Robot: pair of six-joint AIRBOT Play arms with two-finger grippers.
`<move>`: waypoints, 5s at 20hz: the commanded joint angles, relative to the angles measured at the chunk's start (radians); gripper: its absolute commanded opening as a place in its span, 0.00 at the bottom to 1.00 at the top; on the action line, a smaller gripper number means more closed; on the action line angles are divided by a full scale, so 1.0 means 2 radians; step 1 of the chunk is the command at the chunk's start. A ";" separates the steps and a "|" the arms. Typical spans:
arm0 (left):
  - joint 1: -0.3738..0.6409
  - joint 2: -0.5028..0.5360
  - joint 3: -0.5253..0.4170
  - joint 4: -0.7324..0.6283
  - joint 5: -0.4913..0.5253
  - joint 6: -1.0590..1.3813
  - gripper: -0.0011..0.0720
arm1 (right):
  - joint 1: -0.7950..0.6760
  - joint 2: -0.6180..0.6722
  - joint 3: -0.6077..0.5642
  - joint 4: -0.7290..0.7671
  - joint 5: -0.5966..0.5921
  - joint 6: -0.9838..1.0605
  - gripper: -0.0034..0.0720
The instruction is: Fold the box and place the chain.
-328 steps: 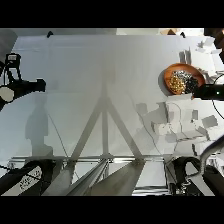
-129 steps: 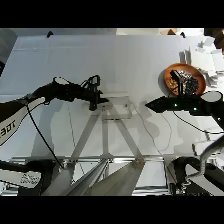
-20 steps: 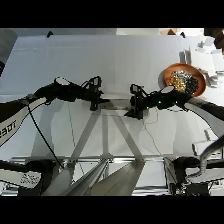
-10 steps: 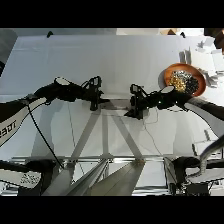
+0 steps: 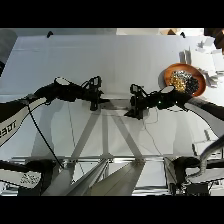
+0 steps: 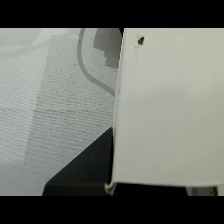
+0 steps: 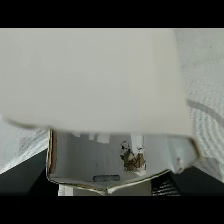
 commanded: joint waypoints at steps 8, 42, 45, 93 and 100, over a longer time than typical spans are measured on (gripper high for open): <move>0.004 0.014 0.000 -0.002 -0.006 -0.003 0.52 | 0.001 0.000 0.000 0.000 0.000 0.000 0.65; -0.041 0.086 0.000 0.054 0.152 -0.302 0.02 | 0.001 0.000 0.000 0.000 0.004 0.000 0.65; -0.032 0.146 0.000 0.119 0.091 -0.318 0.04 | 0.001 0.000 0.000 0.000 0.004 0.000 0.65; 0.018 0.066 -0.002 0.163 -0.088 -0.013 0.03 | 0.001 0.000 0.000 0.000 0.004 0.000 0.65; 0.112 0.173 -0.002 0.218 -0.072 -0.270 0.02 | 0.001 0.000 0.000 0.000 0.004 0.000 0.65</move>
